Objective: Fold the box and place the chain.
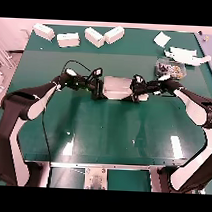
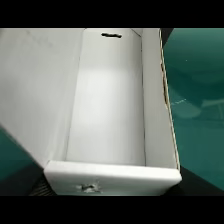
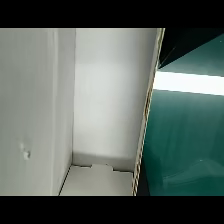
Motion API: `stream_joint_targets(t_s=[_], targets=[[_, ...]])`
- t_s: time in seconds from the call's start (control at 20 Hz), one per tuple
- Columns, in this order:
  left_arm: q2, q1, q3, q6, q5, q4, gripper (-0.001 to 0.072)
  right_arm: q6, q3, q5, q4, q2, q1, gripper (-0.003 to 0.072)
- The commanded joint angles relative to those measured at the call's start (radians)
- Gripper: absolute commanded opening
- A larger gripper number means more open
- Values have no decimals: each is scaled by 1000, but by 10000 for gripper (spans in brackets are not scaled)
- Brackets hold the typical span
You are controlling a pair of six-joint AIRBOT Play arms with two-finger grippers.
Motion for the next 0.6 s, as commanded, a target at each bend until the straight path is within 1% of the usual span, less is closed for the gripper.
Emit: stream_joint_targets(t_s=[0.0,0.1,0.3,0.55], targets=[[1,0,0,0,-1,0,562,34,3,6,13,2,-5,720],[1,0,0,0,-1,0,562,82,3,6,5,12,-6,720],[1,0,0,0,0,-1,562,89,3,6,-20,62,-20,720],[1,0,0,0,0,-1,562,169,3,6,-130,141,-99,720]])
